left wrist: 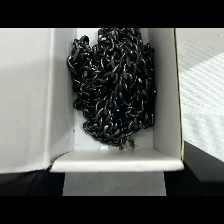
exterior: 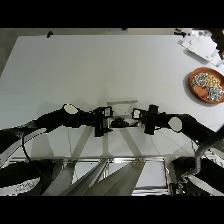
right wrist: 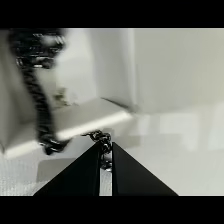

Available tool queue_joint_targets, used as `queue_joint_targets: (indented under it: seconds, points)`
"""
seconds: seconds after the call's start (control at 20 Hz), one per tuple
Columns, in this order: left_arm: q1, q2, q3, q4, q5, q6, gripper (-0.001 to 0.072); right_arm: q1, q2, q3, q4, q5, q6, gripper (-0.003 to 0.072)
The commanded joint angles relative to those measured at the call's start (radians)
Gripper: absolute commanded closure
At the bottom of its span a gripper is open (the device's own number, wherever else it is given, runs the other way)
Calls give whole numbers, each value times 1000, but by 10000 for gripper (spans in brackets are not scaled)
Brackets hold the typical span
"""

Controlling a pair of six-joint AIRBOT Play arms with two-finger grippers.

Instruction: Fold the box and place the chain.

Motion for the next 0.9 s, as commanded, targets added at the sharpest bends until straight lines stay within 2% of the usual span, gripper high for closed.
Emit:
queue_joint_targets:
  seconds: [0.0, 0.2, 0.4, 0.6, 0.85]
  points:
    - [1, 0, 0, 0, 0, 0, 698, 0, 61, 0, -11, 50, 8, 678]
    - [1, 0, 0, 0, 0, 0, 698, 0, 179, 0, -126, 86, 160, 678]
    - [1, 0, 0, 0, -3, 0, 698, 0, 354, 1, -101, 130, 243, 678]
    - [1, 0, 0, 0, -6, 0, 698, 0, 477, 1, 120, 129, 244, 678]
    - [1, 0, 0, 0, -6, 0, 698, 0, 436, 0, 412, 106, 238, 678]
